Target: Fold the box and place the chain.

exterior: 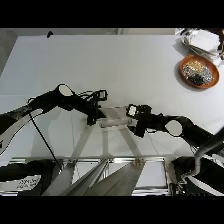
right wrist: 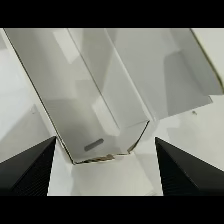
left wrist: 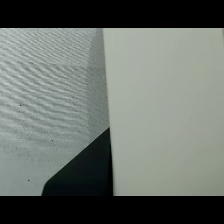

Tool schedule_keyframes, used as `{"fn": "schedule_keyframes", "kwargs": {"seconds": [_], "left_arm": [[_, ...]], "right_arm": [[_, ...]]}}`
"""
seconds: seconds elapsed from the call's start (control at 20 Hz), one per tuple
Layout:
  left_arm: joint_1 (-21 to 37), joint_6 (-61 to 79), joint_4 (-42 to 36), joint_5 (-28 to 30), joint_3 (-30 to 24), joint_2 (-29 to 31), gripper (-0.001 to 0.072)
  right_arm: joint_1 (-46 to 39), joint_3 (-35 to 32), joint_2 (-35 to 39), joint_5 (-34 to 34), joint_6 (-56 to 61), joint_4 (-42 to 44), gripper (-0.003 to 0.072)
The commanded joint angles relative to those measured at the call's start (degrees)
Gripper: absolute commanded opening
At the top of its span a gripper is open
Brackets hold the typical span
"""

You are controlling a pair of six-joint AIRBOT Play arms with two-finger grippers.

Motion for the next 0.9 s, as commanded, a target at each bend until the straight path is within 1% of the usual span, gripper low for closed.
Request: {"fn": "schedule_keyframes", "kwargs": {"seconds": [0.0, 0.15, 0.25, 0.35, 0.6, 0.7, 0.85], "left_arm": [[-0.02, 0.0, 0.02, 0.0, 0.04, 0.02, 0.0011], [-0.02, 0.0, 0.02, 0.0, 0.04, 0.02, 0.0011], [-0.02, 0.0, 0.02, 0.0, 0.04, 0.02, 0.0011], [-0.02, 0.0, 0.02, 0.0, 0.04, 0.02, 0.0011], [-0.02, 0.0, 0.02, 0.0, 0.04, 0.02, 0.0011], [-0.02, 0.0, 0.02, 0.0, 0.04, 0.02, 0.0011], [-0.02, 0.0, 0.02, 0.0, 0.04, 0.02, 0.0011]], "right_arm": [[-0.68, 0.07, -1.84, 0.11, -7.3, 5.53, 0.0689], [-4.7, 0.07, -1.99, 2.23, -17.31, 15.28, 0.0689], [-6.14, 0.07, -1.99, 3.85, -23.69, 19.37, 0.0689], [-6.23, 0.07, -2.19, 5.09, -26.69, 20.98, 0.0689], [-6.23, 0.07, -6.01, 5.4, -27.71, 22.36, 0.0688], [-6.23, 0.07, -7.39, 5.6, -31.01, 24.98, 0.0687], [-6.23, 0.07, -7.56, 5.62, -36.0, 28.11, 0.0678]]}}
